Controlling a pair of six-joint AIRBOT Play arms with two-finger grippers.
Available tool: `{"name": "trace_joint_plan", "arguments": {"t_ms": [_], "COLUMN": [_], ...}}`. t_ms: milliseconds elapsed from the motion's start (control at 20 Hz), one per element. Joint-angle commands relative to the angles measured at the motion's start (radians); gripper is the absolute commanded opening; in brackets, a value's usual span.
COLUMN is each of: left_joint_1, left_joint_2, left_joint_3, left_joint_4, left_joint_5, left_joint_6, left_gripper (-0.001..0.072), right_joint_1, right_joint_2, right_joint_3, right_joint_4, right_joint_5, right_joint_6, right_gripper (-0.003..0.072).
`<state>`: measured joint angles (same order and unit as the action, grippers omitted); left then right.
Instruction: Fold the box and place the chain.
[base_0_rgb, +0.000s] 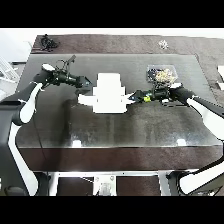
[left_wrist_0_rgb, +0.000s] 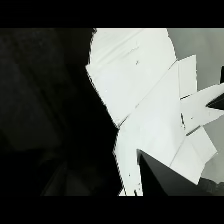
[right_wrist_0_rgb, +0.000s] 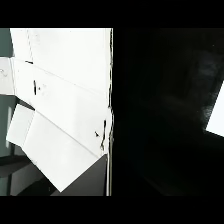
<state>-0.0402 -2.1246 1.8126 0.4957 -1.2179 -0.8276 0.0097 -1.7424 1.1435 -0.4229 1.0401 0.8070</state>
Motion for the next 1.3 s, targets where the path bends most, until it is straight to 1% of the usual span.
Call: {"name": "trace_joint_plan", "arguments": {"t_ms": [0, 200, 350, 500, 550, 650, 750, 900, 950, 1150, 1200, 1250], "left_joint_1": [-0.028, -0.077, -0.084, -0.084, -0.086, -0.091, -0.09, -0.09, -0.09, -0.09, -0.09, -0.09], "left_joint_2": [-0.02, -0.046, -0.053, -0.054, -0.057, -0.059, -0.062, -0.068, -0.069, -0.069, -0.069, -0.069], "left_joint_3": [0.002, 0.002, 0.002, 0.002, 0.002, 0.002, 0.002, 0.001, 0.002, 0.002, 0.002, 0.002], "left_joint_4": [-0.029, -0.027, -0.033, -0.09, -0.119, -0.134, -0.132, -0.132, -0.13, -0.129, -0.129, -0.128], "left_joint_5": [0.0, 0.003, 0.006, -0.002, 0.002, 0.003, -0.003, -0.04, -0.043, -0.042, -0.043, -0.041], "left_joint_6": [0.018, 0.024, 0.036, 0.056, 0.073, 0.077, 0.077, 0.076, 0.077, 0.077, 0.077, 0.077], "left_gripper": [0.0515, 0.0516, 0.0515, 0.051, 0.0481, 0.0459, 0.0459, 0.0438, 0.0367, 0.0368, 0.0267, 0.0122], "right_joint_1": [0.001, 0.001, 0.001, 0.001, 0.001, 0.002, 0.001, 0.001, 0.001, 0.001, 0.001, 0.001], "right_joint_2": [-0.001, -0.001, -0.001, -0.001, -0.001, -0.001, -0.001, -0.001, -0.001, -0.001, -0.001, -0.001], "right_joint_3": [0.001, 0.001, 0.001, 0.001, 0.001, 0.001, 0.001, 0.001, 0.001, 0.001, 0.001, 0.001], "right_joint_4": [0.0, 0.001, 0.0, 0.003, 0.003, 0.003, 0.003, 0.003, 0.003, 0.003, 0.003, 0.003], "right_joint_5": [0.0, 0.0, 0.0, 0.0, 0.0, 0.0, 0.0, 0.0, 0.0, 0.0, 0.0, 0.0], "right_joint_6": [0.0, 0.0, 0.0, 0.001, 0.001, 0.001, 0.001, 0.0, 0.001, 0.0, 0.0, 0.0], "right_gripper": [0.0004, 0.0004, 0.0004, 0.0005, 0.0004, 0.0004, 0.0005, 0.0004, 0.0004, 0.0004, 0.0005, 0.0004]}}
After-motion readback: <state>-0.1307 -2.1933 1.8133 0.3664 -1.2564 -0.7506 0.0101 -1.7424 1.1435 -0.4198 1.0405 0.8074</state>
